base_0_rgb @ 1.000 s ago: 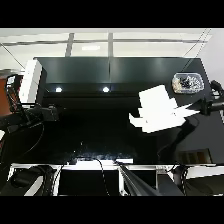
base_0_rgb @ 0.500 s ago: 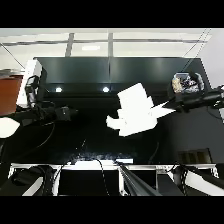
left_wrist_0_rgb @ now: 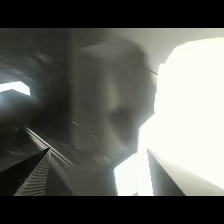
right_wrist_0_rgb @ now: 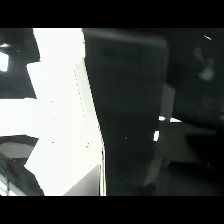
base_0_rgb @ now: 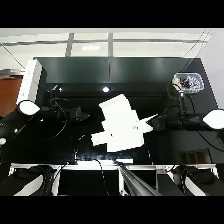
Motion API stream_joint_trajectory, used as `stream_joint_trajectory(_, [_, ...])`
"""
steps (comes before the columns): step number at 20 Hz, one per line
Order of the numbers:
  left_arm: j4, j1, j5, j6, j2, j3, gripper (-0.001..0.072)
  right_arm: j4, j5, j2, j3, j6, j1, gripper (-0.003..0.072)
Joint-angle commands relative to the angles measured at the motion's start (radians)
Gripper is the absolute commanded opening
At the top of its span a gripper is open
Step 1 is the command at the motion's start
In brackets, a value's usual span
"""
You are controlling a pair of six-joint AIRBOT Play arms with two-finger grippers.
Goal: Fold the box and place the chain.
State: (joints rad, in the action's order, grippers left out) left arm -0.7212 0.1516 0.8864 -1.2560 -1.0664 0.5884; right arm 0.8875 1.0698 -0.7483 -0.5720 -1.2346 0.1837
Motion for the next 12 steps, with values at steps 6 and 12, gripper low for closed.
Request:
stream_joint_trajectory(6, [0.413,-0.058,0.194,0.648,-0.268,0.0,0.0701,0.029,-0.042,0.074,0.029,-0.015,0.089,0.0018])
stream_joint_trajectory(12, [0.577,0.043,0.193,0.874,-0.376,0.0,0.0701,0.003,-0.043,0.074,0.029,-0.015,0.089,0.0018])
